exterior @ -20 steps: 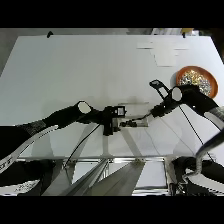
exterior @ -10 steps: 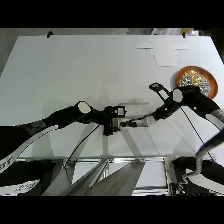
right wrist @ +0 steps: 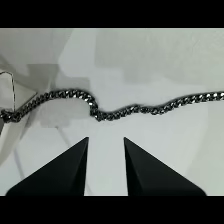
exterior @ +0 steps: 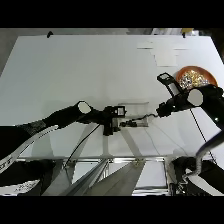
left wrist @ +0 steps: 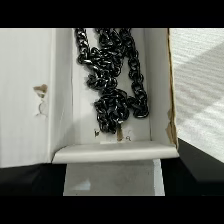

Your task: Fold the box and place the chain.

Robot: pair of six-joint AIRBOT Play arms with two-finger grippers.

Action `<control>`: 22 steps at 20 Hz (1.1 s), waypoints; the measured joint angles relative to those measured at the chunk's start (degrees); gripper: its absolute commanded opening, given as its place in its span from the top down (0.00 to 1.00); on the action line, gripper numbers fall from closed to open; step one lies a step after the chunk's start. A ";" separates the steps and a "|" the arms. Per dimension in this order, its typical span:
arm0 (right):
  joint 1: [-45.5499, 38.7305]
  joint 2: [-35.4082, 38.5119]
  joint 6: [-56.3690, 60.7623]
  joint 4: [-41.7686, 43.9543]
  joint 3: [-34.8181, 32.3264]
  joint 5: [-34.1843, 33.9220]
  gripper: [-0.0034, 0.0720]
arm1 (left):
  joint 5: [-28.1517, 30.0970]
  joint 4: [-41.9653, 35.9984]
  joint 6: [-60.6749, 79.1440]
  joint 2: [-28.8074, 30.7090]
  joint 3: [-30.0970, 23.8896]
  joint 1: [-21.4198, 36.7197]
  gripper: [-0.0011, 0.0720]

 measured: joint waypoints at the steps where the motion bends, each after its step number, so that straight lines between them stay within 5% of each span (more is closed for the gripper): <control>1: 0.00 -0.79 0.61 0.00 0.00 -0.57 0.56 | 0.00 0.00 0.00 0.00 0.00 0.00 0.62; 15: 0.00 -13.81 -21.09 2.80 0.00 -1.70 0.67 | 0.00 -0.02 0.00 0.00 0.00 0.00 0.62; 20: 0.00 -14.95 -23.06 4.24 0.00 -2.12 0.92 | 0.00 -0.02 0.00 0.00 0.00 0.00 0.62; 22: 0.00 -15.06 -23.50 4.31 0.02 -2.10 0.93 | 0.00 0.00 0.00 0.00 0.00 0.00 0.62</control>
